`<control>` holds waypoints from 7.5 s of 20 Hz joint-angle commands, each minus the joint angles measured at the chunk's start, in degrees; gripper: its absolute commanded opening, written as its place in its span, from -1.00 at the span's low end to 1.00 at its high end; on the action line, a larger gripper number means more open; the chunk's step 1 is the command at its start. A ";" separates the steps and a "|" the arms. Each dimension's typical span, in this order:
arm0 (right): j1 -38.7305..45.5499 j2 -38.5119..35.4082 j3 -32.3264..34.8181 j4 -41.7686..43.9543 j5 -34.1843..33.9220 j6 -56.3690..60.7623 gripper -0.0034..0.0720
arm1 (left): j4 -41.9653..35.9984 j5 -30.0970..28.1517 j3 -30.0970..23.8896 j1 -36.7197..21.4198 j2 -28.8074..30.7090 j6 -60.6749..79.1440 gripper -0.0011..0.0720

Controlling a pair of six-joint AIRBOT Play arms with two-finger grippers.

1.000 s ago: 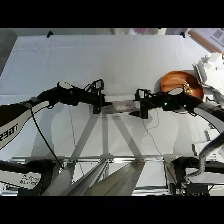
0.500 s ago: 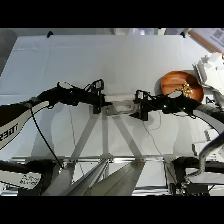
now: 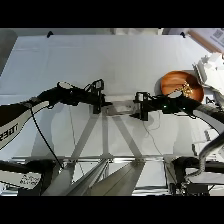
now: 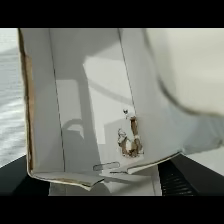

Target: Fold the box and place the chain.

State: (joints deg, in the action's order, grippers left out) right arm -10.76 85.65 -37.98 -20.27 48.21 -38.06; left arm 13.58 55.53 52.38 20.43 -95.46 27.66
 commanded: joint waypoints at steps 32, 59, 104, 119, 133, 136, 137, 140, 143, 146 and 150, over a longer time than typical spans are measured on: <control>-0.07 0.68 0.00 2.73 1.79 -2.51 0.54 | -0.02 -0.04 -0.02 0.02 -0.02 0.00 -0.95; -0.07 0.68 0.00 2.73 1.79 -2.51 0.54 | 4.07 0.39 -0.02 -1.27 4.50 -0.92 -0.50; -0.07 0.68 0.00 2.73 1.79 -2.51 0.54 | 4.04 -4.31 -0.04 -1.92 6.62 -23.15 -0.94; -0.07 0.68 0.00 2.73 1.81 -2.51 0.54 | 30.53 2.78 -0.07 -4.70 17.62 -22.95 -0.85; -0.07 0.68 0.00 2.71 1.79 -2.51 0.54 | 24.20 -3.89 -0.07 -3.17 7.32 -12.94 0.50; -0.07 0.68 0.00 2.73 1.79 -2.51 0.54 | 24.41 -0.22 -0.07 -3.17 6.36 -12.11 0.50; -0.07 0.68 0.00 2.73 1.79 -2.51 0.54 | 24.41 1.03 -0.07 -3.17 6.21 -11.69 0.50; -0.07 0.68 0.00 2.71 1.79 -2.51 0.54 | 24.37 5.27 -0.07 -3.19 6.21 -7.32 0.41; -0.07 0.68 0.00 2.73 1.79 -2.51 0.54 | 24.13 7.43 -0.07 -3.19 6.21 -4.55 0.36; -0.07 0.68 0.00 2.73 1.79 -2.51 0.54 | 22.43 7.17 -0.07 -3.19 6.21 -4.48 0.27; -0.07 0.68 0.00 2.73 1.79 -2.51 0.54 | 20.50 6.34 -0.07 -3.19 6.19 -0.28 -0.41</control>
State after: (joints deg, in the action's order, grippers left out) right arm -10.81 86.30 -37.98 -17.56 49.98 -40.60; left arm 35.59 62.00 52.34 17.21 -89.23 24.03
